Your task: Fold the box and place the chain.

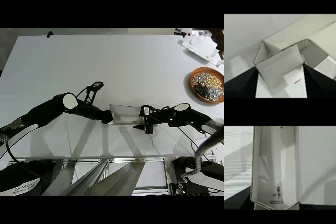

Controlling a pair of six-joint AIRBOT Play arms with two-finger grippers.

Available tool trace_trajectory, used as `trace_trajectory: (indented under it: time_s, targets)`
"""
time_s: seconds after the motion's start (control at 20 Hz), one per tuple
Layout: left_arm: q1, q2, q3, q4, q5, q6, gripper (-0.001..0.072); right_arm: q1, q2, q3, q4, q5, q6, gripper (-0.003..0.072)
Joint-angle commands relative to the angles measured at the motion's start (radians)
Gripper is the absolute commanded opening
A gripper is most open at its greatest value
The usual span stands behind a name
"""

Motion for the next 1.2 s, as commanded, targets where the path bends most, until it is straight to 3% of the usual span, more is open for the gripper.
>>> trace_trajectory:
  time_s: [0.0, 0.5, 0.55, 0.7, 0.95, 1.0, 1.15]
  targets:
    - [-0.024, -0.017, 0.050, 0.014, -0.032, -0.029, 0.0598, 0.000, 0.001, 0.000, 0.000, 0.000, 0.000, 0.0418]
    - [-0.048, -0.017, 0.066, 0.050, -0.042, -0.119, 0.0599, 0.000, 0.001, 0.000, 0.000, 0.000, 0.000, 0.0418]
    - [-0.048, -0.016, 0.069, 0.063, -0.047, -0.120, 0.0630, 0.000, 0.001, 0.000, 0.000, 0.000, 0.000, 0.0418]
    - [-0.054, -0.015, 0.075, 0.117, -0.046, -0.182, 0.0633, 0.000, 0.001, 0.000, 0.000, 0.000, 0.000, 0.0418]
    - [-0.077, -0.018, 0.076, 0.149, -0.023, -0.283, 0.0600, 0.000, 0.001, 0.000, 0.000, 0.000, 0.000, 0.0418]
    - [-0.084, -0.018, 0.076, 0.172, -0.014, -0.319, 0.0563, 0.000, 0.001, 0.000, 0.000, 0.000, 0.000, 0.0418]
    - [-0.115, -0.031, 0.095, 0.282, -0.035, -0.439, 0.0562, 0.000, 0.001, 0.000, 0.000, 0.000, 0.000, 0.0418]
